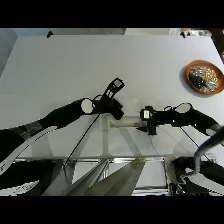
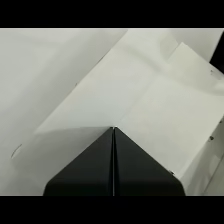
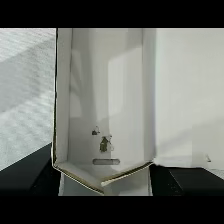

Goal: Fold the box and place the chain.

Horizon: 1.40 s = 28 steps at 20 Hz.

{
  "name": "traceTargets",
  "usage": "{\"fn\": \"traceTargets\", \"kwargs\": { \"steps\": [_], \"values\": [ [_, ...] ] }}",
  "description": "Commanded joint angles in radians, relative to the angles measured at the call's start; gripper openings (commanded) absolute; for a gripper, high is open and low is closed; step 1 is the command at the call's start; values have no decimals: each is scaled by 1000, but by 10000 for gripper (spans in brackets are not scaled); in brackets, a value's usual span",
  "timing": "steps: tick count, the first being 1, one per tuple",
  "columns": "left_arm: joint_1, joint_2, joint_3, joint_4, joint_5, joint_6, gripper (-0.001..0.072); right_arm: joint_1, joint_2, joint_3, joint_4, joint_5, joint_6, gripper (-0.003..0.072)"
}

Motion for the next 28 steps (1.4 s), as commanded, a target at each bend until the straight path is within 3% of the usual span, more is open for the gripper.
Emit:
{"fn": "traceTargets", "kwargs": {
  "steps": [1, 5, 9, 13, 15, 17, 22, 25, 28],
  "values": [
    [-2, -31, -1, -1, -8, -39, 2, 1, 0, 0, -2, 0, -2, 399],
    [1, 56, -1, 27, -34, -35, 3, 1, 0, 0, -2, 0, -2, 399],
    [1, 213, -1, 203, -130, -35, 3, 1, 0, 0, -2, 0, -2, 399],
    [1, 323, -1, 414, -434, -35, 7, 1, 0, 0, -2, 0, -2, 399],
    [1, 319, -1, 486, -605, -35, 7, 1, 0, 0, -2, 0, -2, 399],
    [1, 302, -1, 521, -694, -35, 7, 1, 0, 0, -2, 0, -2, 399],
    [2, 254, -11, 523, -639, 22, 7, 1, 0, 0, -2, 0, -2, 399],
    [26, 231, -76, 517, -470, 109, 18, 1, 0, 0, -2, 0, -2, 399],
    [62, 206, -127, 517, -399, 149, 139, 1, 0, 0, -2, 0, -2, 399]
  ]
}}
